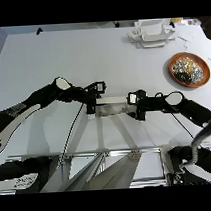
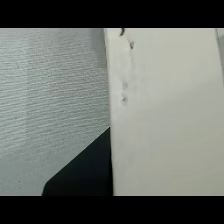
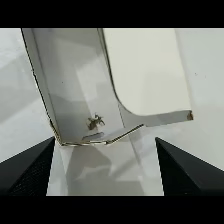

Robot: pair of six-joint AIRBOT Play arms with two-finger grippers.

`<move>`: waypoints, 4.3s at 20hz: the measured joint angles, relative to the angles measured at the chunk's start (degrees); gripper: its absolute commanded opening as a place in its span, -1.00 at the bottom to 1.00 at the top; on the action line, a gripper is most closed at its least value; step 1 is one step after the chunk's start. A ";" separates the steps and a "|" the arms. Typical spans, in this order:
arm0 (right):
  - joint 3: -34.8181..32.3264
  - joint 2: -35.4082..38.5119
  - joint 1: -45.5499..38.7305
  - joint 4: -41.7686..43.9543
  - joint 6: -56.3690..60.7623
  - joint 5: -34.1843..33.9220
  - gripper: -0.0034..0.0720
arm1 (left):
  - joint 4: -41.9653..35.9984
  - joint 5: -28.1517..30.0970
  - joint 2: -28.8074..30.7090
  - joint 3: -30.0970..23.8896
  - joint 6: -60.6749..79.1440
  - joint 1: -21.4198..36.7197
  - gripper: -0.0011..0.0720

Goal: Fold the box and place the chain.

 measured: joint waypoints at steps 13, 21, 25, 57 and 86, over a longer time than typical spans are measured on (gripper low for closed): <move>1.95 -10.10 -2.19 9.25 -17.16 11.45 0.79 | 0.04 -0.50 0.00 -0.02 0.11 -0.02 -0.95; 2.03 -13.57 -2.21 10.12 -17.97 11.32 0.49 | -0.07 -0.15 -0.02 -0.02 0.04 -0.04 -0.95; 2.05 -13.99 -2.21 10.08 -18.01 10.71 0.28 | -0.07 -0.07 -0.02 -0.02 0.02 -0.07 -0.95; 2.03 -14.58 -4.28 8.37 -18.03 10.67 0.06 | -0.09 0.02 -0.04 -0.02 0.00 -0.07 -0.95; 1.97 -14.58 -4.33 8.37 -17.94 10.64 0.06 | 25.33 -14.12 22.80 -0.07 -33.27 -2.03 -0.97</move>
